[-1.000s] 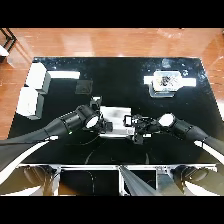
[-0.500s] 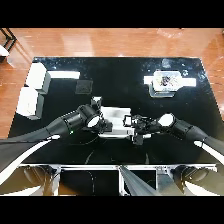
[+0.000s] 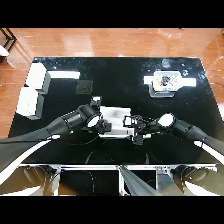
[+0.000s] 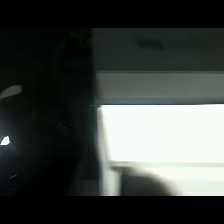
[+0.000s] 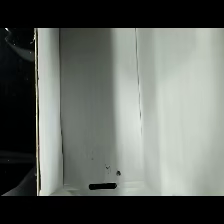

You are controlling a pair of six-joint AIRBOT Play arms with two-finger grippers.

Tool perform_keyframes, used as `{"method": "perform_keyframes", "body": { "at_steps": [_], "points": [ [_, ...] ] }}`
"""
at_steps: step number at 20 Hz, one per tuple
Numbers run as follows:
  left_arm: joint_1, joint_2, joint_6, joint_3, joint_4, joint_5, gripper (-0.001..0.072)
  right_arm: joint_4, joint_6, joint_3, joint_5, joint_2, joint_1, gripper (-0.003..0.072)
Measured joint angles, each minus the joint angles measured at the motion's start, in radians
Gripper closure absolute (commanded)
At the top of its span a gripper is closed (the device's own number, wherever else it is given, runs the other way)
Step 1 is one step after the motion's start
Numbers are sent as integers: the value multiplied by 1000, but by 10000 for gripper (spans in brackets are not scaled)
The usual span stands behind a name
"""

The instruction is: Fold the box and place the chain.

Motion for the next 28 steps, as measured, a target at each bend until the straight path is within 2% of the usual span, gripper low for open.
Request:
{"method": "perform_keyframes", "body": {
  "at_steps": [2, 7, 15, 17, 19, 20, 28],
  "points": [
    [0, 0, 0, 7, -2, -13, 145, 1, 2, 0, 0, 0, 0, 380],
    [6, 0, -1, 33, 11, -64, 148, 2, 3, 0, 0, 0, 0, 380],
    [8, -20, -42, 42, 20, -40, 159, 2, 4, 0, -1, 0, 0, 380],
    [8, -32, -45, 50, 19, -43, 286, 2, 5, 0, -1, 0, 0, 380],
    [8, -45, -44, 65, 19, -61, 343, 2, 5, 0, -1, 0, 0, 380],
    [8, -50, -42, 73, 19, -69, 406, 2, 5, 0, -1, 0, 0, 380],
    [7, -71, -26, 97, 17, -82, 415, 3, 5, 0, -1, 0, 0, 380]
  ]
}}
